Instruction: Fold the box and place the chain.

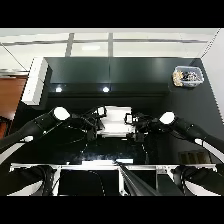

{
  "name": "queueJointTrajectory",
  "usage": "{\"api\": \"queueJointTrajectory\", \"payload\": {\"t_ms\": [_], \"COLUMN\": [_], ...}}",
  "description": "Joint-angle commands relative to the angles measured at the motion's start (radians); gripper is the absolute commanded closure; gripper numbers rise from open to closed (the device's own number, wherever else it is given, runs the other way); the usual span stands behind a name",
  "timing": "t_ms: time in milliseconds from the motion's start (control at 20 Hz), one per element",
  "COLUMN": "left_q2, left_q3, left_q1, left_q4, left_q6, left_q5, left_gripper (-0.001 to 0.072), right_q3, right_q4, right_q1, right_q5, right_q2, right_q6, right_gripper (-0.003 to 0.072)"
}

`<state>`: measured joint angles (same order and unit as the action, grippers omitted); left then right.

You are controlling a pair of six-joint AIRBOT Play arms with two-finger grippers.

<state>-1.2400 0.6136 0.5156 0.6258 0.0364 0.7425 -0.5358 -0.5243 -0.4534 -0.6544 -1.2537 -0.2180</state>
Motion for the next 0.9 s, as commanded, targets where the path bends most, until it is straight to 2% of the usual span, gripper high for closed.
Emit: {"api": "queueJointTrajectory", "payload": {"t_ms": [0, 200, 300, 400, 500, 650, 750, 850], "left_q2": [0.022, 0.146, 0.234, 0.314, 0.343, 0.312, 0.271, 0.216], "left_q3": [0.003, 0.049, 0.062, 0.062, 0.061, 0.043, 0.001, -0.061], "left_q1": [-0.005, -0.093, -0.194, -0.346, -0.510, -0.696, -0.752, -0.742], "left_q4": [0.063, 0.309, 0.411, 0.450, 0.411, 0.321, 0.234, 0.150], "left_q6": [0.056, 0.349, 0.504, 0.627, 0.782, 1.014, 1.025, 1.020], "left_q5": [0.023, 0.168, 0.234, 0.275, 0.292, 0.367, 0.385, 0.380], "left_gripper": [0.0683, 0.0683, 0.0684, 0.0684, 0.0684, 0.0684, 0.0684, 0.0684], "right_q3": [0.000, 0.000, 0.000, 0.000, 0.000, 0.000, 0.000, 0.000], "right_q4": [0.000, 0.000, 0.000, 0.000, 0.000, 0.002, 0.004, 0.004], "right_q1": [0.000, 0.000, 0.000, 0.000, 0.000, 0.000, 0.000, 0.000], "right_q5": [0.000, 0.000, 0.000, 0.000, 0.000, 0.002, 0.004, 0.004], "right_q2": [0.000, 0.000, 0.000, 0.000, 0.000, 0.000, 0.000, 0.000], "right_q6": [0.001, 0.000, 0.001, 0.000, 0.001, 0.001, 0.001, 0.001], "right_gripper": [0.0275, 0.0275, 0.0275, 0.0275, 0.0275, 0.0275, 0.0275, 0.0275]}}
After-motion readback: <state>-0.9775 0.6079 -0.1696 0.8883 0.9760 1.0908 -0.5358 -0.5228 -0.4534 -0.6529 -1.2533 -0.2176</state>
